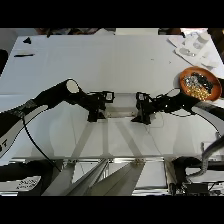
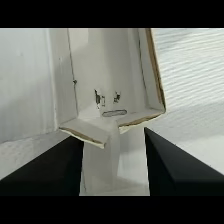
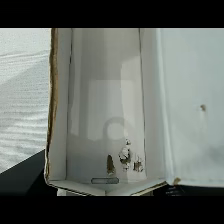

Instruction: Fold the box and place the chain.

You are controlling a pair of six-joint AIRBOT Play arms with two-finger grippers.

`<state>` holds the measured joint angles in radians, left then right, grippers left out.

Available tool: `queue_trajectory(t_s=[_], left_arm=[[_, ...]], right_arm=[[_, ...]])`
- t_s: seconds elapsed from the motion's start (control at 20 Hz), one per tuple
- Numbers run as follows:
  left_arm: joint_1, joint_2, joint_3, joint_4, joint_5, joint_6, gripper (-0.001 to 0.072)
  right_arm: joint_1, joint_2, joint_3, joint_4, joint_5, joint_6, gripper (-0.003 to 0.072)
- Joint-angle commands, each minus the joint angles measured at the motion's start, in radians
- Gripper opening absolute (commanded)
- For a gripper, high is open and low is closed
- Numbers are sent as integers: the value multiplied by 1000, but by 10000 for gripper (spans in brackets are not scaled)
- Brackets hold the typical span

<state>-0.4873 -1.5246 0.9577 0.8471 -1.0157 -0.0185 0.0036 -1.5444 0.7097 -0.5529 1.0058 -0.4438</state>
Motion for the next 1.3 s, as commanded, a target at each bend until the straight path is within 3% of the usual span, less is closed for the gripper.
queue_trajectory(t_s=[0.0,0.1,0.3,0.45,0.65,0.7,0.85,0.9,1.1,1.25], left_arm=[[0,-14,-1,-10,10,0,382],[0,-14,-1,-48,10,0,321],[-1,-14,-1,-116,6,55,309],[0,-14,-1,-119,6,75,131],[-1,-23,-1,-145,14,74,136],[-1,-28,-1,-156,13,74,151],[0,-38,-1,-170,14,74,432],[0,-37,-1,-170,14,74,461],[0,-37,-1,-169,9,72,448],[3,-32,-1,-163,6,58,143]], right_arm=[[0,1,1,0,0,0,429],[0,1,1,0,0,0,429],[0,1,1,0,0,0,429],[0,1,1,0,0,0,429],[0,1,1,0,0,0,429],[0,1,1,0,0,0,429],[0,1,1,0,0,0,429],[0,1,1,0,0,0,429],[0,1,1,0,0,0,429],[0,1,1,0,0,0,429]])
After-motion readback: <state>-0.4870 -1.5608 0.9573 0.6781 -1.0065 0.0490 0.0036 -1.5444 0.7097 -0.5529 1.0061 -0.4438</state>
